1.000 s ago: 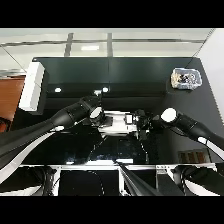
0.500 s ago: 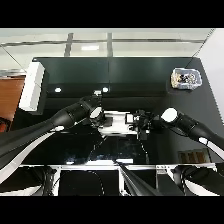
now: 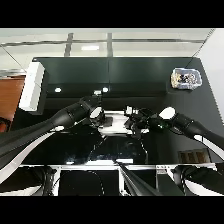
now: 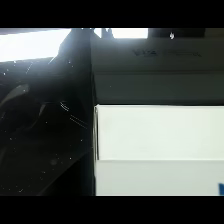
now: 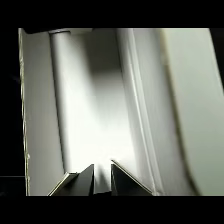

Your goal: Fold the box and place the chain.

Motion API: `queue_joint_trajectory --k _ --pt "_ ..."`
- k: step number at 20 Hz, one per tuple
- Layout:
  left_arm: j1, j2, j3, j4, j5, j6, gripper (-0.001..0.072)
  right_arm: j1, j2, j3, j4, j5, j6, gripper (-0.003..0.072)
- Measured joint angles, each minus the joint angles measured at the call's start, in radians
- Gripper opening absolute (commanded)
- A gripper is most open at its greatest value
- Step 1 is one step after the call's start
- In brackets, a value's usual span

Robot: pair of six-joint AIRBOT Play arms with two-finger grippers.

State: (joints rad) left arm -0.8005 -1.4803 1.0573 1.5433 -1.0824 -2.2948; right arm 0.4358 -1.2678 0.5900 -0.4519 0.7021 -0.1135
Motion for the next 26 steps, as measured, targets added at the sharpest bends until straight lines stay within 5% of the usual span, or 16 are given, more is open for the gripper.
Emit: queue_joint_trajectory --k 1,2,4,5,6,7,8,12,17,21,26 --pt "0.0 0.0 0.0 0.0 0.0 0.0 0.0025 0.0 -0.003 0.0 0.006 0.0 0.002 0.0337" --pt "0.0 0.0 0.0 0.0 0.0 0.0 0.0025 0.0 -0.006 0.0 0.014 -0.002 0.002 0.0411" --pt "0.0 0.0 0.0 0.0 0.0 0.0 0.0025 0.0 -0.009 0.0 0.019 -0.002 0.002 0.0213" --pt "0.0 0.0 0.0 0.0 0.0 0.0 0.0025 0.0 -0.011 0.0 0.021 -0.005 0.004 0.0395" --pt "0.0 0.0 0.0 0.0 0.0 0.0 0.0025 0.0 -0.011 0.0 0.024 -0.004 0.003 0.0419" --pt "0.0 0.0 0.0 0.0 0.0 0.001 0.0025 0.0 -0.012 0.0 0.026 -0.004 0.003 0.0125" --pt "0.0 0.0 0.0 0.0 0.0 0.001 0.0025 0.0 -0.012 0.0 0.025 -0.003 0.004 0.0014" --pt "0.0 0.0 0.0 0.001 0.0 0.003 0.0025 -0.002 0.004 0.003 -0.003 0.007 0.111 0.0013" --pt "0.0 0.0 0.0 0.001 0.0 0.003 0.0026 -0.106 0.152 0.071 -0.334 0.119 0.692 0.0013" --pt "0.0 0.0 0.0 0.001 0.002 0.003 0.0026 -0.36 0.275 0.089 -0.569 0.251 1.165 0.0014" --pt "0.0 0.0 0.0 0.0 0.003 0.002 0.0026 -0.596 0.267 -0.058 -0.42 0.29 1.419 0.0014"
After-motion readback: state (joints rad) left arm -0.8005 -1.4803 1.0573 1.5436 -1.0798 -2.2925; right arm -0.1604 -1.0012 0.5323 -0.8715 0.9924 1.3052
